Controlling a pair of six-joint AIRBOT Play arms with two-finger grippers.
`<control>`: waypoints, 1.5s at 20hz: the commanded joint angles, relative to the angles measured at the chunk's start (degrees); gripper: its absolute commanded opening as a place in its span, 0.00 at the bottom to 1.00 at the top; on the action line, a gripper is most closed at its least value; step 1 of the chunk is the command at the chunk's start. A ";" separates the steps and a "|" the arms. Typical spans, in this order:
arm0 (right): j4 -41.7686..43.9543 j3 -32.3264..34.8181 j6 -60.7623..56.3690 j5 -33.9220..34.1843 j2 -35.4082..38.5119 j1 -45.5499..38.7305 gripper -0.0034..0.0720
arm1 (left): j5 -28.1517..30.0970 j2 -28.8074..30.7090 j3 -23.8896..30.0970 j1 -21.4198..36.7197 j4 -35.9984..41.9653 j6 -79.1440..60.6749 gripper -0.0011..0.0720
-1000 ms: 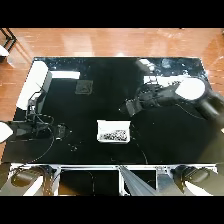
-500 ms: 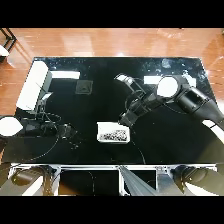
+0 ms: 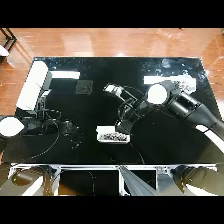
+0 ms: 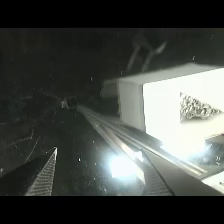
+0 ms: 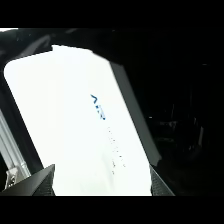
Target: Fold the box and place the chain.
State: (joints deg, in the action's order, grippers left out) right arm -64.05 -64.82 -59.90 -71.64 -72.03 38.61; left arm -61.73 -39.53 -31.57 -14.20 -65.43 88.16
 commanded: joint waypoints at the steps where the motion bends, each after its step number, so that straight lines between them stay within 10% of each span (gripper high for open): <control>1: -0.72 -0.02 0.74 -0.61 -1.05 1.40 0.96 | 2.05 -0.04 0.02 -0.02 -0.09 0.15 0.87; 30: -3.26 -0.04 10.38 -5.27 -5.03 4.74 0.96 | 2.60 -0.09 0.02 -0.02 -0.09 0.15 0.87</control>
State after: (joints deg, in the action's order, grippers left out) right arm -68.58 -64.82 -50.59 -75.29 -77.03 43.22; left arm -59.13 -39.57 -31.57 -14.20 -65.52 88.33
